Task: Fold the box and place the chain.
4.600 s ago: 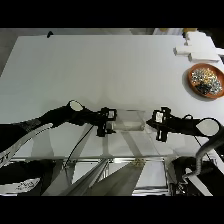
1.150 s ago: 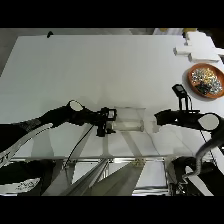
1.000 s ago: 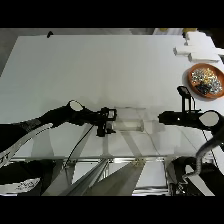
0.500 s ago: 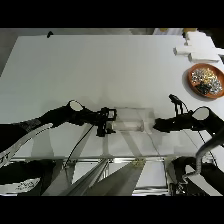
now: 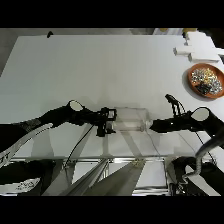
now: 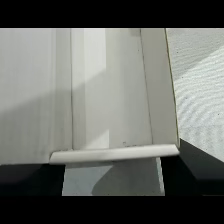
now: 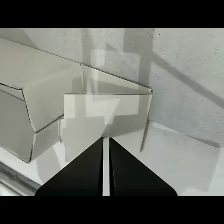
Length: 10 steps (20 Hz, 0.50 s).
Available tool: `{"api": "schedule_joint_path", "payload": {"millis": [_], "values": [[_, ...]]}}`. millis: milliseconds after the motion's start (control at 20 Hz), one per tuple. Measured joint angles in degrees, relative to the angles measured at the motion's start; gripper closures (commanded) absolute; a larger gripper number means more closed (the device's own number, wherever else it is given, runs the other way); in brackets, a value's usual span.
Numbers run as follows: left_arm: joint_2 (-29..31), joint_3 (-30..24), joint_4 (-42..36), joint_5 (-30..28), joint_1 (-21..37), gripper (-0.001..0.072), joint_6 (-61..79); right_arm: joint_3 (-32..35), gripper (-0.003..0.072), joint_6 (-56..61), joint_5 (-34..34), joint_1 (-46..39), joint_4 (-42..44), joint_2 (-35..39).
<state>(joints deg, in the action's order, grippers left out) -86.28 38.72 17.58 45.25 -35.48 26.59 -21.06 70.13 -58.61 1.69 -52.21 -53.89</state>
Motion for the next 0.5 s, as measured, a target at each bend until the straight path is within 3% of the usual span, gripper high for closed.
{"api": "schedule_joint_path", "payload": {"millis": [250,500], "values": [[0.0,0.0,0.0,0.0,0.0,0.0437,0.0,0.0,0.0667,3.3,0.9,-2.4,-4.6,0.9],[0.0,0.0,0.0,0.0,0.0,0.0437,0.0,0.0,0.0667,3.0,2.4,-4.8,-3.4,-2.4]]}}
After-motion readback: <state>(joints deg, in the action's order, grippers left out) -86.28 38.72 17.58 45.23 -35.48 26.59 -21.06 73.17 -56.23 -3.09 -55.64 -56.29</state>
